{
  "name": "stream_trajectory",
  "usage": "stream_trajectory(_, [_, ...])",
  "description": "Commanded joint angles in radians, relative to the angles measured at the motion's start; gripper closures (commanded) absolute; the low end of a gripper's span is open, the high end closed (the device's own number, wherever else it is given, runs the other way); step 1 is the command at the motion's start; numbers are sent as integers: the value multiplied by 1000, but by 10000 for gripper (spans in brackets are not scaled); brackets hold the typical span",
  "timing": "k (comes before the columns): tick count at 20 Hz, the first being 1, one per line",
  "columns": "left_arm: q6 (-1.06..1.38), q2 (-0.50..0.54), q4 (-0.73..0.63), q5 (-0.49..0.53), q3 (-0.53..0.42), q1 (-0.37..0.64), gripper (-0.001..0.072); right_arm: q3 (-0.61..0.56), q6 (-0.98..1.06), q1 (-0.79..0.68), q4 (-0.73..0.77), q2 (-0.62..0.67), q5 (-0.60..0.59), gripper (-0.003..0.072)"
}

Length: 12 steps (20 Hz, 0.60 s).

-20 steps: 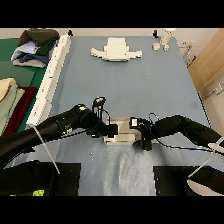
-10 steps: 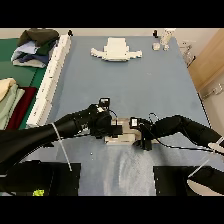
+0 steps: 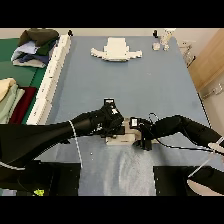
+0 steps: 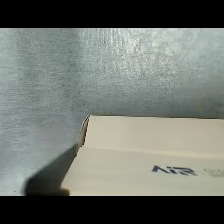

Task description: Fold the box.

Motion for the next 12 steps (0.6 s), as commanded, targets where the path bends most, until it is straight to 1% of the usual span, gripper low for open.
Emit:
stream_trajectory(1, [-15,-11,5,3,6,-8,697,0,0,1,0,0,0,214])
stream_trajectory(8, [-8,-11,5,0,6,-21,694,0,0,1,0,0,0,214])
stream_trajectory(9, [3,-11,5,0,6,-21,537,0,0,1,0,0,0,214])
stream_trajectory(10, [4,-11,5,0,6,-20,202,0,0,1,0,0,0,214])
stream_trajectory(11, [3,-11,5,-1,6,-20,102,0,0,1,0,0,0,214])
stream_trajectory(12, [3,-11,3,-4,6,-20,101,0,0,1,0,0,0,214])
